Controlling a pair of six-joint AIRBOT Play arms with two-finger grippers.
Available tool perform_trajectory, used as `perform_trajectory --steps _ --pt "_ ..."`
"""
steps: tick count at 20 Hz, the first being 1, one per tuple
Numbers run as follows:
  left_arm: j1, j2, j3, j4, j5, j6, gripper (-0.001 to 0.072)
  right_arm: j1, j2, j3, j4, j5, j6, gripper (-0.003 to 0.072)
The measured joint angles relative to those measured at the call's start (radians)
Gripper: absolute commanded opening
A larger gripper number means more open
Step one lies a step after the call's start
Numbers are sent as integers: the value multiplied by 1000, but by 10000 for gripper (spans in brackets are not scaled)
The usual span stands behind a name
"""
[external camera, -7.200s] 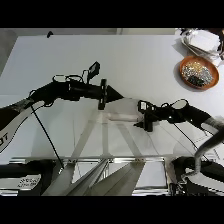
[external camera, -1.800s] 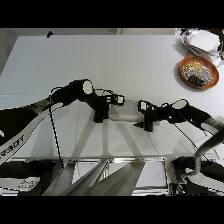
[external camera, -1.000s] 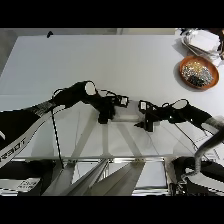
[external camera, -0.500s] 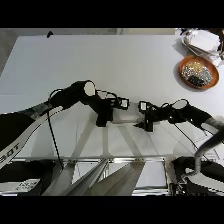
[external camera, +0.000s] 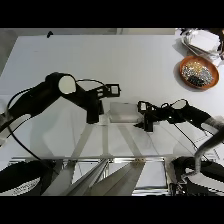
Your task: Fold the box and place the chain.
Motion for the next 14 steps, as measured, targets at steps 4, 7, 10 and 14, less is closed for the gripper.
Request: perform_trajectory --steps 4,7,10,14 --pt "121 76 -134 16 2 -163 5 0 0 0 0 1 0 297" --pt "217 84 -219 20 11 -344 4 0 0 0 0 1 0 297" --pt "287 53 -256 6 31 -525 4 0 0 0 0 1 0 297" --pt "305 -15 -272 -74 82 -639 4 0 0 0 0 2 0 297"
